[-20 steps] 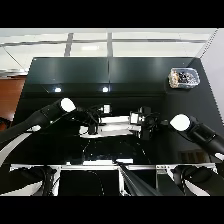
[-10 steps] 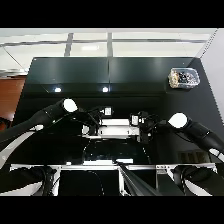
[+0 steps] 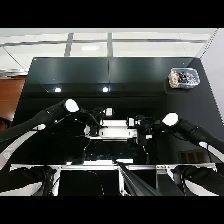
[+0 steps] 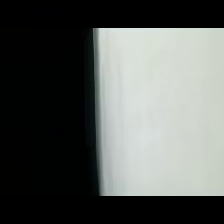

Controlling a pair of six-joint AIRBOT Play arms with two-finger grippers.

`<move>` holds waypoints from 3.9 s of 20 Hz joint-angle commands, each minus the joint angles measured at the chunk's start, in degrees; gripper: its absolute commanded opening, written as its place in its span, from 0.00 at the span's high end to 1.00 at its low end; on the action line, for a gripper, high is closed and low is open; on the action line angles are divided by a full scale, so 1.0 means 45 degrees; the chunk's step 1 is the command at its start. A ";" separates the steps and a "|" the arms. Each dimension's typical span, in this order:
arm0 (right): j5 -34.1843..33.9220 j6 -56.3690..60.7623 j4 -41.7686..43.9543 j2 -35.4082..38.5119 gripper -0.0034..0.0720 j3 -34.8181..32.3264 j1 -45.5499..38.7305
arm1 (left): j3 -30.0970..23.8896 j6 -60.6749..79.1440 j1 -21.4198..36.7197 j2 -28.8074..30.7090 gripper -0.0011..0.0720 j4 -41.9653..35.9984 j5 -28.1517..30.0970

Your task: Fold the box and place the chain.

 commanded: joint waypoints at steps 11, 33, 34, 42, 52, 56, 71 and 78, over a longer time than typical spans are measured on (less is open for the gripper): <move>-0.0301 0.0131 -0.0015 -0.0476 0.02 0.0005 0.0087 | -0.0005 -0.0005 -0.0010 -0.0010 0.95 0.0039 0.0005; -0.0175 0.0801 -0.0413 -0.0476 0.03 -0.0019 0.0049 | -0.0005 -0.0005 -0.0010 -0.0010 0.95 0.0044 0.0010; -0.0175 0.0806 -0.0413 -0.0476 0.03 -0.0019 0.0049 | -0.0005 -0.0005 -0.0010 -0.0010 0.95 0.0044 0.0010; -0.0073 0.0962 -0.1112 -0.0471 0.03 -0.0087 0.0058 | -0.0005 -0.0005 -0.0010 -0.0010 0.95 0.0044 0.0005; -0.0180 0.1059 -0.1112 -0.0471 0.25 -0.0087 0.0058 | -0.0005 -0.0010 -0.0005 0.0019 0.85 0.0063 0.0000; -0.0170 0.1054 -0.1117 -0.0471 0.42 -0.0087 0.0058 | 0.0000 -0.0903 0.0131 0.0690 0.24 0.0296 -0.0034; -0.0131 0.1054 -0.1117 -0.0471 0.64 -0.0087 0.0058 | -0.1753 -0.8330 0.0918 0.3701 0.95 -0.2812 -0.4367; -0.0136 0.1054 -0.1117 -0.0471 0.64 -0.0087 0.0058 | -0.1749 -0.7028 0.0661 0.2953 0.95 -0.5751 0.3351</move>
